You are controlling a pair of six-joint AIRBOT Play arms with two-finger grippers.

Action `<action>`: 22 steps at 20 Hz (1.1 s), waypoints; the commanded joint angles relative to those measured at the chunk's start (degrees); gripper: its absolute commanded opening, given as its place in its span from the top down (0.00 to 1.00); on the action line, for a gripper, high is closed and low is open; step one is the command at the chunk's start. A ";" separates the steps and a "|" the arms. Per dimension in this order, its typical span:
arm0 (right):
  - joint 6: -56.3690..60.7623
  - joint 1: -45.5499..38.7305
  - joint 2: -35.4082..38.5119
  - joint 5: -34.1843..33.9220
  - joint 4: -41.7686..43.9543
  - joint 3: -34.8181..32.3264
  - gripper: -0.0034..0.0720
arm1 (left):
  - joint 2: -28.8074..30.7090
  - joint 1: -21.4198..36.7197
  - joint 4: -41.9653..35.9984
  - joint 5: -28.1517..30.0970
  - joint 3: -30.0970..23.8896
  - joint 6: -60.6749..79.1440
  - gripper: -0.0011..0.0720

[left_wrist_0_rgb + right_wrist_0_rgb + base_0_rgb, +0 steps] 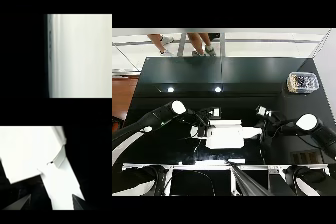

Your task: Fold the box and place the chain.

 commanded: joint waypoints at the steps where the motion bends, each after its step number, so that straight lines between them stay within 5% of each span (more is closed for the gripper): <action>1: -1.86 3.98 -0.02 -3.65 -1.36 -3.15 0.16 | -0.42 -0.26 0.83 0.09 0.07 0.15 0.95; 10: -5.07 19.02 -1.44 -18.91 3.43 -6.03 0.16 | -0.42 -0.26 0.81 0.07 0.09 0.15 0.95; 14: -9.84 22.73 -2.51 -20.68 10.01 -6.03 0.16 | -0.42 -0.26 0.81 0.04 0.07 0.15 0.95; 22: -10.78 26.08 -2.82 -28.79 10.23 -5.53 0.16 | -0.42 -0.26 0.81 0.07 0.09 0.13 0.95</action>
